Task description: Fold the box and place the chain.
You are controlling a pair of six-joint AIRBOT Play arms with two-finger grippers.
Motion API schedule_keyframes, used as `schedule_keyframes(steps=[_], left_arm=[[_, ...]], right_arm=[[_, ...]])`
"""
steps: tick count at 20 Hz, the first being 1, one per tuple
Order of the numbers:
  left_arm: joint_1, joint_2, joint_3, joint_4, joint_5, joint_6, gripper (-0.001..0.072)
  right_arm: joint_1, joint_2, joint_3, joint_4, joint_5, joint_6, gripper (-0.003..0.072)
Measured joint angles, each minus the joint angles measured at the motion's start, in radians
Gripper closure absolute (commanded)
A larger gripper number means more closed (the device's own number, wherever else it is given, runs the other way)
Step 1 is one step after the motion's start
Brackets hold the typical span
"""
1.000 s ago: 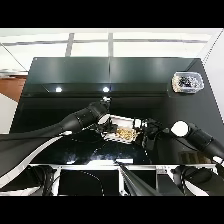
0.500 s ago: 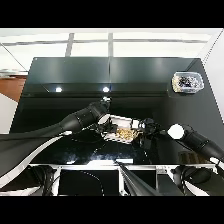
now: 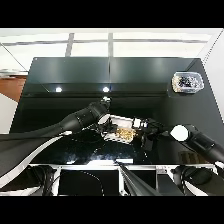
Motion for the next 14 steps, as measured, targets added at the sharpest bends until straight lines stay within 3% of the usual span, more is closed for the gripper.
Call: schedule_keyframes(steps=[7, 10, 14], left_arm=[[0.000, 0.000, 0.000, 0.000, 0.000, 0.000, 0.0677], [0.000, 0.000, 0.000, 0.000, 0.000, 0.000, 0.0678], [0.000, 0.000, 0.000, 0.000, 0.000, 0.000, 0.0677]], right_arm=[[0.000, 0.174, 0.183, -0.187, 0.280, 0.350, 0.0645], [0.000, 0.210, 0.269, -0.129, 0.344, 0.407, 0.0644], [0.000, 0.200, 0.308, 0.039, 0.316, 0.438, 0.0643]])
